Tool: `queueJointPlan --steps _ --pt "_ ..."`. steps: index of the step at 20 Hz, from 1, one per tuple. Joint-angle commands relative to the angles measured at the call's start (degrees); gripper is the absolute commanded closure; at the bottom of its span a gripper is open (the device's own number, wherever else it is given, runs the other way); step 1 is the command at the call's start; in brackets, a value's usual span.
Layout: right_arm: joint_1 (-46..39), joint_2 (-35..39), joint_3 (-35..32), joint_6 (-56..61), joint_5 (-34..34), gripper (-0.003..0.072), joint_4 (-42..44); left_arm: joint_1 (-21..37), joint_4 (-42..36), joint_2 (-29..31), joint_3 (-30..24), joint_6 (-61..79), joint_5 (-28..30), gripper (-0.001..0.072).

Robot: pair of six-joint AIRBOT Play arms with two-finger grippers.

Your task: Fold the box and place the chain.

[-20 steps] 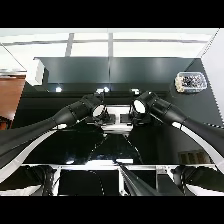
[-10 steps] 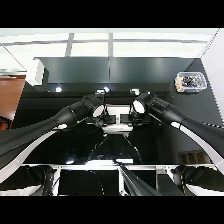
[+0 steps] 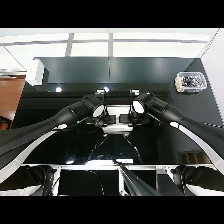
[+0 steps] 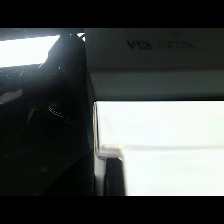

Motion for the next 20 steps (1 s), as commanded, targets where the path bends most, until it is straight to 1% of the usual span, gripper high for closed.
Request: queueJointPlan --steps 1,4,5,6,7,9,11,13,15,16,18,19,20 --pt "0.04 -0.17 0.02 -0.09 -0.42 0.0674 0.37 0.02 0.00 -0.02 0.02 0.11 0.02 0.0685" --pt "0.02 -0.15 0.04 -0.13 -0.31 0.0662 0.48 0.02 0.00 -0.02 0.02 0.11 -0.20 0.0684" --pt "0.00 -0.15 0.04 -0.13 -0.26 0.0542 0.48 0.02 0.00 -0.02 0.02 0.09 -0.22 0.0685" --pt "-0.28 -0.04 0.13 -0.13 -0.24 0.0361 0.61 0.02 0.00 -0.02 0.02 0.11 -0.20 0.0685" --pt "-0.44 0.09 0.35 -0.83 0.26 0.0317 0.66 0.02 0.00 -0.02 0.02 0.11 -0.20 0.0684" --pt "-0.52 1.31 0.90 -5.44 1.55 0.0318 0.48 0.02 0.02 -0.02 0.02 0.11 -0.15 0.0685" --pt "-0.83 4.52 0.94 -9.75 2.62 0.0318 0.22 0.02 0.02 -0.02 0.02 0.11 -0.20 0.0684" --pt "-1.25 10.34 0.94 -14.45 4.63 0.0318 -0.22 0.02 0.00 -0.02 0.02 0.11 -0.22 0.0685" --pt "-2.56 17.79 0.94 -17.73 5.86 0.0319 -4.20 0.02 0.00 -0.02 0.02 0.11 -0.24 0.0684" --pt "-3.65 22.01 0.94 -17.75 6.21 0.0319 -9.75 0.02 0.00 -0.02 0.02 0.11 -0.24 0.0684" --pt "-6.60 28.24 0.42 -17.62 6.21 0.0320 -27.19 0.02 0.00 -0.02 0.02 0.09 -0.13 0.0685" --pt "-9.46 29.99 -0.66 -17.42 4.55 0.0319 -35.15 0.02 0.00 -0.02 0.02 0.11 -0.11 0.0685" --pt "-13.38 30.34 -2.01 -17.49 1.73 0.0255 -39.06 0.02 0.00 -0.02 0.00 0.11 -0.22 0.0684"
